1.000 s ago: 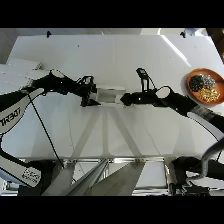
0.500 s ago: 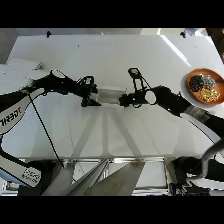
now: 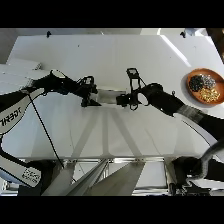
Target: Fold the box and place the chain.
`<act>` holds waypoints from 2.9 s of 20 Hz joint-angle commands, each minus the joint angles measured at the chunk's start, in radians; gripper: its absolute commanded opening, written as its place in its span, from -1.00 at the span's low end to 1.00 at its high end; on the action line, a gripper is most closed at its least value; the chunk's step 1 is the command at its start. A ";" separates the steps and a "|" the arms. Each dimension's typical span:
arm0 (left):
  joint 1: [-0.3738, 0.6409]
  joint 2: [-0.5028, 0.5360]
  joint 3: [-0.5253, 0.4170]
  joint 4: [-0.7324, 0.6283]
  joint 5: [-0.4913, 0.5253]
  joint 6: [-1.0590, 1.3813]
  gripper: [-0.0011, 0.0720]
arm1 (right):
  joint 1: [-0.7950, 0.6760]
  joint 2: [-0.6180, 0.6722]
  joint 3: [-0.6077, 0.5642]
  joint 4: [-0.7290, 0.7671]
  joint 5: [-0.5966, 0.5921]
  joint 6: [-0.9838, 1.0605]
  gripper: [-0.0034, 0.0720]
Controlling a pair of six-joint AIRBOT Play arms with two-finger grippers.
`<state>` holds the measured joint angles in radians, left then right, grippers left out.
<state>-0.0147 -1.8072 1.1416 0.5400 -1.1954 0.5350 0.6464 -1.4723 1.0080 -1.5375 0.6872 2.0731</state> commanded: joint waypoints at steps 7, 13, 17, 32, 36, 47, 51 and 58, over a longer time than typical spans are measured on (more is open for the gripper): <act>0.001 0.001 0.000 -0.001 0.002 -0.001 0.39 | 0.030 -0.126 0.225 -0.135 0.300 0.201 -0.23; 0.001 0.001 0.000 -0.001 0.002 -0.001 0.39 | 0.039 -0.138 0.227 -0.167 0.338 0.250 -0.32; 0.001 0.001 0.000 -0.001 0.002 -0.001 0.39 | 0.056 -0.149 0.230 -0.159 0.247 0.283 -0.38; 0.001 0.001 0.000 -0.001 0.002 -0.001 0.39 | 0.076 -0.200 0.264 -0.158 0.205 0.285 -0.49; 0.001 0.001 0.000 -0.001 0.002 -0.001 0.39 | 0.071 -0.155 0.284 -0.167 0.201 0.203 0.09; 0.001 0.001 0.000 -0.001 0.002 -0.001 0.39 | -0.121 0.202 0.284 -0.255 0.598 -0.232 0.09; 0.001 0.001 0.000 -0.001 0.002 -0.001 0.39 | -0.314 0.267 0.284 -0.301 0.639 -0.354 0.09; 0.001 0.001 0.000 -0.001 0.002 -0.001 0.39 | -0.730 0.262 0.202 -0.301 0.495 -0.463 0.09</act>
<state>-0.0147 -1.8065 1.1416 0.5392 -1.1934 0.5343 0.0689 -1.2102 1.2541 -1.8343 1.2514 1.6691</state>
